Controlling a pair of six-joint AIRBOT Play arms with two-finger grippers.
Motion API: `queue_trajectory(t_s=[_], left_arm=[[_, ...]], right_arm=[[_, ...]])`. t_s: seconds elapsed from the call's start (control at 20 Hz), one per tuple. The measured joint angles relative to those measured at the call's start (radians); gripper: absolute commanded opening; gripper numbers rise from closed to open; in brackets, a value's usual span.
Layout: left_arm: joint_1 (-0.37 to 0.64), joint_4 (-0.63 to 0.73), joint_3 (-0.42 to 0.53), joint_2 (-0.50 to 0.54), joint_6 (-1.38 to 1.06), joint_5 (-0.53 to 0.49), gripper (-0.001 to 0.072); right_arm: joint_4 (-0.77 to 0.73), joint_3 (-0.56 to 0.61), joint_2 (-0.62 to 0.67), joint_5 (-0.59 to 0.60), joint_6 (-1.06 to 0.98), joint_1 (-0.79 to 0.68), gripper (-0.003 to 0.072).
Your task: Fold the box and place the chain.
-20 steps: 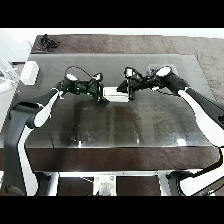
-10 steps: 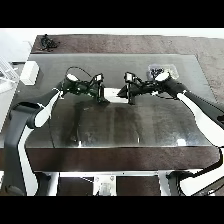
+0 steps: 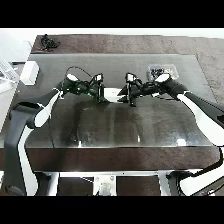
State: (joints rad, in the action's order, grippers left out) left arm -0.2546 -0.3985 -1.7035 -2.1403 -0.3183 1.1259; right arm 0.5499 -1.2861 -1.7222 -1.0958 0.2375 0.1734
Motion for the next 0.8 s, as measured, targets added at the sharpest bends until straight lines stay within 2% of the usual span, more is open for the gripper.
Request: queue_trajectory(t_s=[0.05,0.2,0.45,0.8], left_arm=[[0.001,0.003,-0.001,0.000,0.001,-0.008,0.0328],[0.000,-0.001,0.000,0.000,0.000,0.005,0.0329],[0.001,-0.003,0.000,0.000,-0.001,0.010,0.0329],[0.000,-0.005,0.000,0.000,-0.005,0.010,0.0328]], right_arm=[[-0.028,-0.004,-0.001,-0.005,0.000,-0.008,0.0267],[-0.121,-0.013,0.000,-0.023,0.000,-0.043,0.0001],[-0.223,-0.017,-0.004,-0.028,-0.016,-0.079,0.0002],[-0.114,-0.019,-0.069,-0.020,-0.158,-0.082,0.0001]])
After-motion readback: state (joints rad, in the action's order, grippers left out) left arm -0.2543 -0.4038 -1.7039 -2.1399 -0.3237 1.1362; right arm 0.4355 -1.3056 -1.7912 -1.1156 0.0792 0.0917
